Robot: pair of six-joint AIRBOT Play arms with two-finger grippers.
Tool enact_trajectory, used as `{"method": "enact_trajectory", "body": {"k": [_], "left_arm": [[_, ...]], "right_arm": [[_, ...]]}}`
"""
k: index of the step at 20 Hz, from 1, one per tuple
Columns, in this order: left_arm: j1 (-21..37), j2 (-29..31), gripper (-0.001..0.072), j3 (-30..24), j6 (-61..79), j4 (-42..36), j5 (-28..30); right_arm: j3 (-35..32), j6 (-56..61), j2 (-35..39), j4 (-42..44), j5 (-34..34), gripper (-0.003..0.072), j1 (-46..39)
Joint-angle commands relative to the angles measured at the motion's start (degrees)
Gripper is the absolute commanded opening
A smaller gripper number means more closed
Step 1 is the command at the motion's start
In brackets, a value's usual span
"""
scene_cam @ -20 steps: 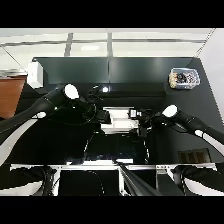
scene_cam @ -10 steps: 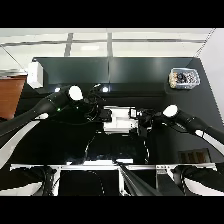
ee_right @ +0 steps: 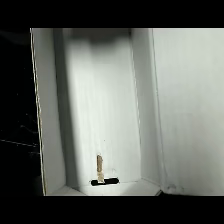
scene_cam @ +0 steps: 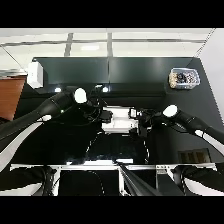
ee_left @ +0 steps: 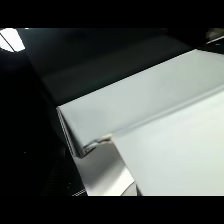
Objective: Fold the box and place the chain.
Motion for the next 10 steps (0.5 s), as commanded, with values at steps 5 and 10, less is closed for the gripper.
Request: {"method": "enact_trajectory", "body": {"k": [5, 10], "left_arm": [[-2.60, -0.04, 0.0480, 0.63, -7.72, 8.96, -0.13], [-4.70, -1.01, 0.0480, 2.51, -14.93, 16.85, -3.41]], "right_arm": [[0.07, 0.00, 0.02, -0.07, 0.02, 0.0443, 0.07], [0.07, 0.00, 0.02, -0.07, 0.02, 0.0443, 0.07]]}}
